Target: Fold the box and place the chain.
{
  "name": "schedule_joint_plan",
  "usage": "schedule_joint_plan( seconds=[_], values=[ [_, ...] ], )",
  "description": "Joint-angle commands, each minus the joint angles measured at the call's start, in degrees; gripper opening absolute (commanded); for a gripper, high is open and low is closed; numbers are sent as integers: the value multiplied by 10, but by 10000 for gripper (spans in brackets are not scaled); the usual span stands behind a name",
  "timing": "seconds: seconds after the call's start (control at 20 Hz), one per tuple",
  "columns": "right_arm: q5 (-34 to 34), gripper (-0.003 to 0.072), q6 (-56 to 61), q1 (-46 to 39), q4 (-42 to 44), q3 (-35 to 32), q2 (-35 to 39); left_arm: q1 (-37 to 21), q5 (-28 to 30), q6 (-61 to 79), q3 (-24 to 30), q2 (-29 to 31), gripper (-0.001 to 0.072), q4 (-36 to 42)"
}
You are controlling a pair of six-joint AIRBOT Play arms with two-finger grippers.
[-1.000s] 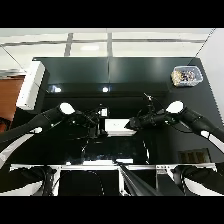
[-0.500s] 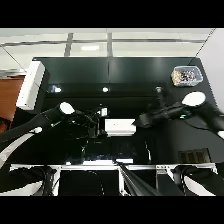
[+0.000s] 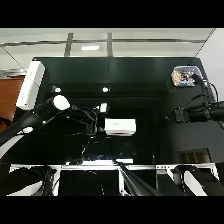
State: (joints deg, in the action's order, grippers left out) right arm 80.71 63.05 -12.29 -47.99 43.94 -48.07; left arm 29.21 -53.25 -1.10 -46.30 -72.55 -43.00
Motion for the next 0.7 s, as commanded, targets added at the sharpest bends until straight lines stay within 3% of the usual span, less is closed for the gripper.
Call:
schedule_joint_plan(
  seconds=[0.0, 0.3, 0.65],
  values=[
    [-26, 13, 2, -23, -16, 0, 9, 36, -7, -45, -41, 3, 705, 20],
    [-53, 13, 1, -23, -16, 0, 9, 108, 33, -101, -144, -124, 705, 22],
    [-53, 13, -10, -23, -16, 0, 9, 108, 8, -114, -154, -158, 701, 49]
  ],
)
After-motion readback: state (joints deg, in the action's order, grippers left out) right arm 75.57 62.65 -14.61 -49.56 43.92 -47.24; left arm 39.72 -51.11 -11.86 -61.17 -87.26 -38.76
